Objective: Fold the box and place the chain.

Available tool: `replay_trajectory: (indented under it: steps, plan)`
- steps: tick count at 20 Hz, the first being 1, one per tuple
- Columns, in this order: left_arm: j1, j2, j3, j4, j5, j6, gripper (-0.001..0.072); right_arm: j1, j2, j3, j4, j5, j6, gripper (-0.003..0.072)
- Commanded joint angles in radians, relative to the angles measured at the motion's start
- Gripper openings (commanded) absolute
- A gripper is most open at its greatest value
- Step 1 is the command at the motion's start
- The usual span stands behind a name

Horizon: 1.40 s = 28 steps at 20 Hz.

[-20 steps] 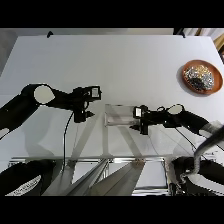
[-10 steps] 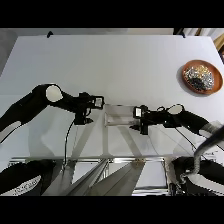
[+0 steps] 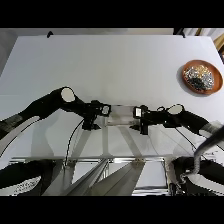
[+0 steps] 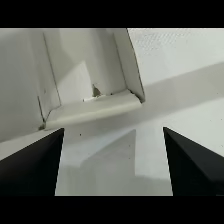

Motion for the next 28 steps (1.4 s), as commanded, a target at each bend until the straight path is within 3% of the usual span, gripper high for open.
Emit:
replay_trajectory:
  steps: [1, 7, 19, 20, 21, 22, 23, 24, 28]
  plan:
    - [-0.008, -0.042, 0.0, -0.054, 0.042, -0.005, 0.07, 0.0, 0.001, 0.0, 0.0, 0.0, 0.0, 0.0399]
    - [-0.009, -0.083, 0.0, -0.187, 0.088, -0.017, 0.07, 0.0, 0.001, 0.0, 0.0, 0.0, 0.0, 0.0399]
    - [-0.009, -0.135, 0.0, -0.185, 0.084, -0.027, 0.069, 0.0, 0.001, 0.0, 0.0, 0.0, 0.0, 0.0399]
    - [-0.009, -0.135, 0.0, -0.185, 0.084, -0.027, 0.0618, 0.0, 0.001, 0.0, 0.0, 0.0, 0.0, 0.0399]
    - [-0.009, -0.135, 0.0, -0.185, 0.083, -0.027, 0.0476, 0.0, 0.001, 0.0, 0.0, 0.0, 0.0, 0.0399]
    - [-0.009, -0.135, 0.0, -0.185, 0.083, -0.027, 0.0384, 0.0, 0.001, 0.0, 0.0, 0.0, 0.0, 0.0399]
    - [-0.01, -0.135, 0.0, -0.185, 0.083, -0.027, 0.0336, 0.0, 0.001, 0.0, 0.0, 0.0, 0.0, 0.0399]
    - [-0.011, -0.135, 0.0, -0.185, 0.082, -0.027, 0.0308, 0.0, 0.001, 0.0, 0.0, 0.0, 0.0, 0.0399]
    - [-0.01, -0.134, 0.0, -0.185, 0.083, -0.035, 0.0312, 0.0, 0.001, 0.0, 0.0, 0.0, 0.0, 0.0399]
